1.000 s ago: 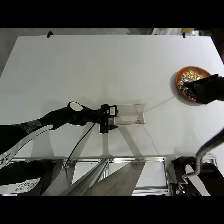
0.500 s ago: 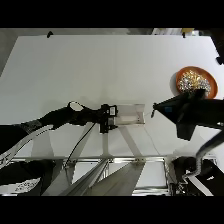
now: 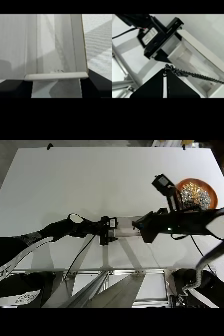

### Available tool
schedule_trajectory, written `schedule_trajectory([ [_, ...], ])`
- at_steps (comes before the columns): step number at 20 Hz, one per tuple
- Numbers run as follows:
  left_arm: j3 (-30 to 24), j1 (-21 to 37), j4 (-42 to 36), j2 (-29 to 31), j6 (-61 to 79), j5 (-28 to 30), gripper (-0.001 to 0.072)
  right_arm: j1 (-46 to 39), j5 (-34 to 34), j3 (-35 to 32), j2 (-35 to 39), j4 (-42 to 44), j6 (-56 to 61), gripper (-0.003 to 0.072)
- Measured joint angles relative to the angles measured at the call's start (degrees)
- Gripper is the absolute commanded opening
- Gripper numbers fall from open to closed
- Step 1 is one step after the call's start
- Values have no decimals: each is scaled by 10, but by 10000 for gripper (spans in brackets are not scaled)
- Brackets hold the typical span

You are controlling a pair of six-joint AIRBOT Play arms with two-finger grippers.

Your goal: Fold the box and place the chain.

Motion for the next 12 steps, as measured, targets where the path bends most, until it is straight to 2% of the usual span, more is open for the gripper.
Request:
schedule_trajectory([
  [7,0,0,0,0,0,0,170,6,-51,-11,-108,-1,-18,25],
  [9,0,0,0,0,0,0,170,7,-50,-12,-119,-1,-21,215],
  [10,0,0,0,0,0,0,170,7,-48,-12,-122,0,-23,237],
  [12,0,0,0,0,0,0,170,6,-43,-9,-121,-1,-24,234],
])
